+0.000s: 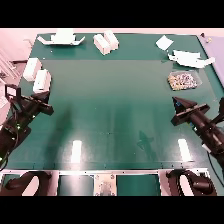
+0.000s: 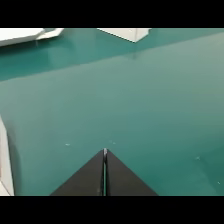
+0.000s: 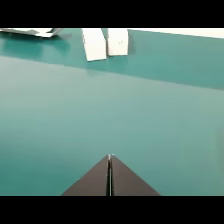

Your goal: Fold the box and place the chain.

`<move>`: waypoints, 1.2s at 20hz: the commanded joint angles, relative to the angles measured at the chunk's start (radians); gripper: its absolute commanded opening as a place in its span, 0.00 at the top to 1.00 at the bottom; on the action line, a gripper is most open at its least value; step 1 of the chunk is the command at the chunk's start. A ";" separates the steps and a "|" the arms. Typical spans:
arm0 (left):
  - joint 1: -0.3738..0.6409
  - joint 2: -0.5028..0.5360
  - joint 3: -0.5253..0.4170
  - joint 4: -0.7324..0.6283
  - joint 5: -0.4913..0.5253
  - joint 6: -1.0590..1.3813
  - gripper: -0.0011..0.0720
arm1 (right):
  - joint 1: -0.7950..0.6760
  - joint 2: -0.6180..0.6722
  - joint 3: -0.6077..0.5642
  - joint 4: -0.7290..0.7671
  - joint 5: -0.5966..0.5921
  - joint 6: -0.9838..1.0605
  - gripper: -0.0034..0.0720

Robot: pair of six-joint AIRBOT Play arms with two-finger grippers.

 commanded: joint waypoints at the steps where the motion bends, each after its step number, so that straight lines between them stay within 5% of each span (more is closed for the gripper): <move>1: 0.000 0.011 -0.048 0.012 -0.057 0.026 0.95 | 0.000 0.105 -0.118 -0.011 -0.061 -0.004 0.94; 24: 0.000 0.011 -0.074 0.012 -0.047 0.047 0.95 | 0.000 0.121 -0.154 -0.010 -0.056 -0.005 0.93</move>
